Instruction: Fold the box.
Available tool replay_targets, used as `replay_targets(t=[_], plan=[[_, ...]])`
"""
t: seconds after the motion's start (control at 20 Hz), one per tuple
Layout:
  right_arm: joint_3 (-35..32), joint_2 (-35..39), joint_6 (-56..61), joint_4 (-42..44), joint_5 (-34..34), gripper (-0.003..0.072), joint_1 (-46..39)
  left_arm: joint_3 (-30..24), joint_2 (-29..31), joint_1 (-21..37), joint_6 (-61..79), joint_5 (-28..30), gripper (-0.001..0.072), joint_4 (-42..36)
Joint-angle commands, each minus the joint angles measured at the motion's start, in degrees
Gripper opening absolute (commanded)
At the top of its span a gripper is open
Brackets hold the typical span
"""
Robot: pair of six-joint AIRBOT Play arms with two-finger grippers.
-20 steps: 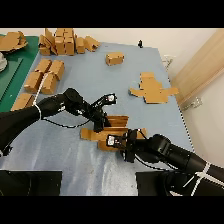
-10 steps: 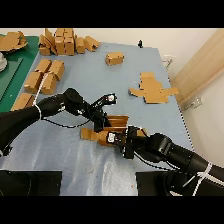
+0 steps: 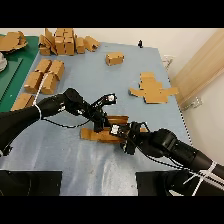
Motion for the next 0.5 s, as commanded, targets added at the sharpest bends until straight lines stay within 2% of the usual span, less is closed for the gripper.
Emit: replay_targets(t=[0.0,0.2,0.45], plan=[[0.20,0.17,-5.44,7.50,-0.35,0.0720,-3.58,0.04,0.02,0.00,0.00,0.00,0.0011,0.00],[0.22,1.27,-20.35,22.56,-2.64,0.0720,-9.18,0.04,0.02,0.02,0.00,0.00,0.0011,0.00],[0.26,3.52,-22.36,24.02,-5.11,0.0720,-12.72,0.04,0.02,0.02,0.02,0.00,0.0011,0.00]])
